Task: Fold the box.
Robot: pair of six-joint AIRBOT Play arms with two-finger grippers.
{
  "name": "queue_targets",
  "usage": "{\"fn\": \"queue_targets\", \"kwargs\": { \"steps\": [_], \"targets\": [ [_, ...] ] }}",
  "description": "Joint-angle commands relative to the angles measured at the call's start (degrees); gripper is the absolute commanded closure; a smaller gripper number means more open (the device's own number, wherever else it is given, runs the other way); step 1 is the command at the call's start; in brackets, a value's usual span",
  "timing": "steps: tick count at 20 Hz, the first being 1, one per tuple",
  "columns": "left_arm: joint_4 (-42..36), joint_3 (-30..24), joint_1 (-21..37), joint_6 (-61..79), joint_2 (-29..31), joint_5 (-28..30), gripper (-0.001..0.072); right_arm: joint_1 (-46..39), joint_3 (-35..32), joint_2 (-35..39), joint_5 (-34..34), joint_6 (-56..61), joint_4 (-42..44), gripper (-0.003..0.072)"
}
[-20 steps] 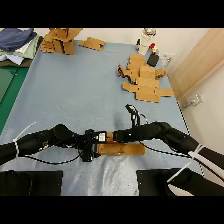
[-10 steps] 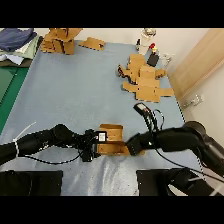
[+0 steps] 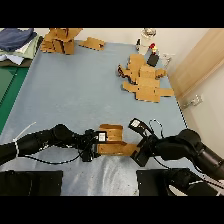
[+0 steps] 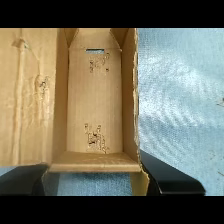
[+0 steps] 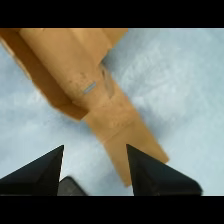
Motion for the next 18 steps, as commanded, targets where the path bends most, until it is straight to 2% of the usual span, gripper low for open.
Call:
{"fn": "queue_targets", "kwargs": {
  "steps": [1, 5, 7, 9, 10, 11, 12, 14, 18],
  "targets": [
    [0.0, 0.0, 0.0, 0.0, 0.0, 0.1, 0.0242, 0.1, -0.4, -5.6, 7.9, -8.4, -2.5, 0.0098],
    [0.0, 0.0, 0.0, 0.0, 0.0, 0.1, 0.0242, 0.2, -0.4, -10.2, 8.9, -18.5, 3.9, 0.0098],
    [0.0, 0.0, 0.0, 0.0, 0.0, 0.1, 0.0242, 0.2, -0.4, -10.3, 8.9, -21.1, 4.3, 0.0099],
    [0.0, 0.0, 0.0, 0.0, 0.0, 0.1, 0.0242, 0.2, -0.4, -10.3, 10.3, -23.7, 4.7, 0.0131],
    [0.0, 0.0, 0.0, 0.0, 0.0, 0.1, 0.0242, 0.2, -0.4, -10.3, 10.9, -25.7, 5.6, 0.0301],
    [0.0, 0.0, 0.0, 0.0, 0.0, 0.1, 0.0242, 0.2, -0.4, -10.3, 11.2, -27.8, 6.8, 0.0412],
    [0.0, 0.0, 0.0, 0.0, 0.0, 0.1, 0.0242, 0.2, -0.4, -10.3, 11.6, -29.6, 8.0, 0.0435],
    [0.0, 0.0, 0.0, 0.0, 0.0, 0.1, 0.0242, 0.2, -0.4, -10.4, 11.6, -31.8, 9.8, 0.0547],
    [0.0, 0.0, 0.0, 0.0, 0.0, 0.1, 0.0242, 0.2, -0.4, -10.6, 13.1, -32.6, 12.1, 0.0547]
  ]
}}
